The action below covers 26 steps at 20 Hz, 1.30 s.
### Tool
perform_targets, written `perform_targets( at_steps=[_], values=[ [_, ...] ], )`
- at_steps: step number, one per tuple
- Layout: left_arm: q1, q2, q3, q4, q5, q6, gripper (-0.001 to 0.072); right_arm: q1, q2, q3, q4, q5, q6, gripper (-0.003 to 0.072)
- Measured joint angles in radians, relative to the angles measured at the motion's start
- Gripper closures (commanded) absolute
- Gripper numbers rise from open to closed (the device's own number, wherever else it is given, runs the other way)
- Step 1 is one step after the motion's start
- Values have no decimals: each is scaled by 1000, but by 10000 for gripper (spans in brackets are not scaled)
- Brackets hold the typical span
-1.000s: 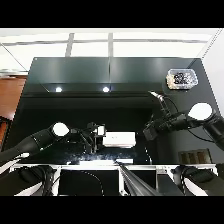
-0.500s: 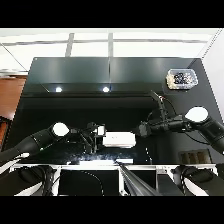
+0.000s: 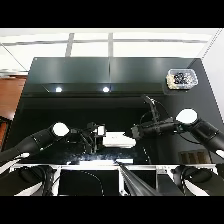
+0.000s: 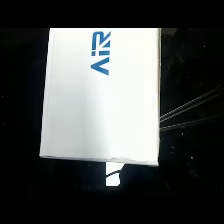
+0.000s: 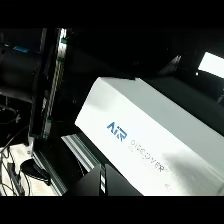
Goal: Fold the box and place the chain.
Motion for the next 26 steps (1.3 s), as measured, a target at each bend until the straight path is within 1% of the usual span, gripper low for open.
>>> perform_targets(
  at_steps=[10, 15, 26],
  values=[
    [0, 0, 0, 0, 0, 0, 360, 56, -80, 0, 0, -6, 2, 646],
    [0, 0, 0, 0, 0, 0, 361, 73, -95, 0, -3, -23, 2, 646],
    [0, 0, 0, 1, 0, 2, 360, 94, -161, -1, -55, -31, 13, 645]
  ],
)
